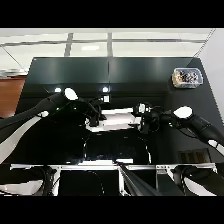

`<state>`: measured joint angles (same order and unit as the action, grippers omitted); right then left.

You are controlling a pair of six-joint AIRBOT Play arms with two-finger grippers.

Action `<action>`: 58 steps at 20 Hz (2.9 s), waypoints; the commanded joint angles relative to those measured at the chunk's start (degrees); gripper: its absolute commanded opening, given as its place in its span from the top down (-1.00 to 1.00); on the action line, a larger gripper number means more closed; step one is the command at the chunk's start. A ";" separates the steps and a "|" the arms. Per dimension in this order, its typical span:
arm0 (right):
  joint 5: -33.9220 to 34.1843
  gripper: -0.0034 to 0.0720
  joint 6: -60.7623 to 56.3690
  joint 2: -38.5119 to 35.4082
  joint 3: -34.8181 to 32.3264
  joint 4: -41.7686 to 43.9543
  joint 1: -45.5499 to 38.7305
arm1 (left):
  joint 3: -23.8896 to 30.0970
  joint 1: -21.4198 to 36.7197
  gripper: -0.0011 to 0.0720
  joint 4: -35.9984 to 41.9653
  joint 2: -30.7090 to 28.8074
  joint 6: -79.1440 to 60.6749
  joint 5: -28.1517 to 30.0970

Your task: Fold the box and place the chain.

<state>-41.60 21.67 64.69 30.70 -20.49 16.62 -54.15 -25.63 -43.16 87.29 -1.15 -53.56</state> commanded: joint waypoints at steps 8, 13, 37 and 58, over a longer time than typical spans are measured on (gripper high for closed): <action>0.09 -0.95 -0.22 5.25 0.00 -8.26 3.15 | -0.04 -0.48 0.90 0.13 -0.33 0.04 -0.26; -0.35 -0.95 0.68 5.88 0.00 -8.68 2.78 | -0.04 -0.48 0.90 0.13 -0.33 0.07 -0.33; 0.28 -0.95 -2.69 8.92 1.79 -11.13 3.63 | -0.04 -0.48 0.90 0.37 -0.33 0.07 -0.20; 0.31 -0.60 -3.63 9.53 2.49 -11.10 4.17 | -0.04 -0.48 0.89 0.37 -0.33 0.07 -0.63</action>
<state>-41.32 18.11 74.17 33.15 -31.51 20.75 -54.15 -26.09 -42.81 87.00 -1.08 -54.02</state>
